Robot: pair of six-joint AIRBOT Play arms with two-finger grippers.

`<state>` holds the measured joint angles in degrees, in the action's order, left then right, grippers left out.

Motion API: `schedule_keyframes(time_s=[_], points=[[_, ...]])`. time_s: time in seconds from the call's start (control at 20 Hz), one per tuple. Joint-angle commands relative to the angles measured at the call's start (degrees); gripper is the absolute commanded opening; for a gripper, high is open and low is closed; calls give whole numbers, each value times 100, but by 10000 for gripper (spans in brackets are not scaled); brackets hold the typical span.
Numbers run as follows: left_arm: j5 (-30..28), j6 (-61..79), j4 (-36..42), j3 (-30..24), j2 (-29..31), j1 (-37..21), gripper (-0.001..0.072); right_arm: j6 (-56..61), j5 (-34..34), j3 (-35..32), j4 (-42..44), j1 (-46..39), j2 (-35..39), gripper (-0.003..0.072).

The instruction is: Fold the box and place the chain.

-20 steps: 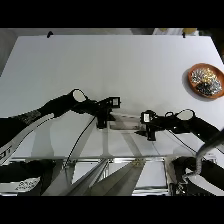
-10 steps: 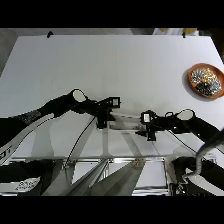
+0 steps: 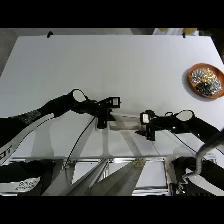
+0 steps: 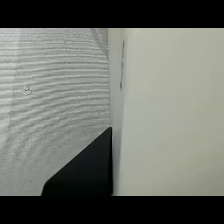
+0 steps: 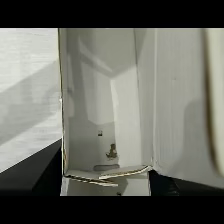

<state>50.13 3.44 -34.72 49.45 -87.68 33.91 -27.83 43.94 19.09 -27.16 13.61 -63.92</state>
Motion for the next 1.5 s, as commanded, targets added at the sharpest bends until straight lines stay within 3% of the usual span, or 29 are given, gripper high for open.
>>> schedule_keyframes(time_s=[0.0, 0.6, 0.65, 0.8, 0.85, 1.1, 1.35, 1.4, 1.45], points=[[-107, -7, -2, -2, 2, 44, 1, 28, -313, 2, 4, -4, 0, 424], [-280, -136, -9, -2, 2, 260, 16, 33, -262, 2, 7, -4, 0, 424], [-282, -136, -9, -2, 4, 260, 82, 35, -262, 2, 7, -4, 0, 424], [-293, -245, -11, -2, 4, 234, 428, 35, -262, 2, 7, -4, 0, 424], [-302, -365, -22, -2, 4, 199, 465, 33, -262, 2, 7, -4, 0, 424], [-118, -1276, -730, -2, 339, -243, 462, 35, -262, 2, 7, -4, 0, 424], [894, -1403, -1036, -2, 1058, -763, 448, 35, -262, 2, 7, -4, 0, 424], [1141, -1451, -1040, -2, 1217, -815, 339, 33, -262, 2, 7, -4, 0, 424], [1384, -1556, -1040, -2, 1381, -828, 59, 35, -262, 2, 7, -4, 0, 424]])
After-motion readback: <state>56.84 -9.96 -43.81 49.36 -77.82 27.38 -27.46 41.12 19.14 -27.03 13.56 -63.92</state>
